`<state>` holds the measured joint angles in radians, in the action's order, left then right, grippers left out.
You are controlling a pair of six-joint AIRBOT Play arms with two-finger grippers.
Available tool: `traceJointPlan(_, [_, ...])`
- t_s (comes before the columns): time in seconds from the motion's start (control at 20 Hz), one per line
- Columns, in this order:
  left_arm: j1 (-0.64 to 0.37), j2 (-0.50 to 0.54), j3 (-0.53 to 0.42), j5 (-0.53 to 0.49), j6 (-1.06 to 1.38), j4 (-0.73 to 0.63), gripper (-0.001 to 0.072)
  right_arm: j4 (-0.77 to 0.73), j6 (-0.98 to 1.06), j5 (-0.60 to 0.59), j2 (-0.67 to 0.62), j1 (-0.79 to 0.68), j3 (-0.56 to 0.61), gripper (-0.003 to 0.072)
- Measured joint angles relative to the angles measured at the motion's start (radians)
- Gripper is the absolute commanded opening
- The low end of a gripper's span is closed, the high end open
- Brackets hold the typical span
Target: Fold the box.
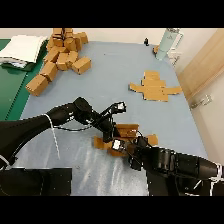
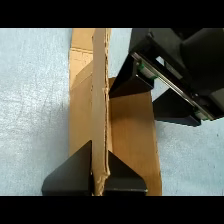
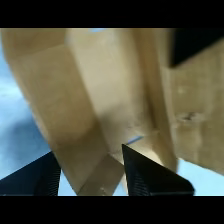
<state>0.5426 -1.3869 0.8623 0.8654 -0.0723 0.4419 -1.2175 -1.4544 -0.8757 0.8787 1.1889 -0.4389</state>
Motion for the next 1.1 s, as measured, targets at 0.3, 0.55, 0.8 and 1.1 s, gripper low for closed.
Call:
traceJointPlan(0.3, [0.0,0.0,0.0,0.0,0.0,0.0,0.0014,0.054,0.05,-0.014,-0.01,0.001,-0.029,0.0547])
traceJointPlan(0.55, [0.0,0.0,0.0,0.0,0.0,0.0,0.0014,0.053,0.066,-0.02,-0.032,0.001,-0.046,0.0547])
traceJointPlan(0.8, [0.0,0.0,0.0,-0.001,0.0,0.0,0.0014,0.04,0.07,-0.02,-0.037,0.001,-0.05,0.0676])
traceJointPlan(1.1, [0.0,0.0,0.0,-0.001,0.0,0.0,0.0014,0.032,0.075,-0.027,-0.038,0.001,-0.05,0.0713])
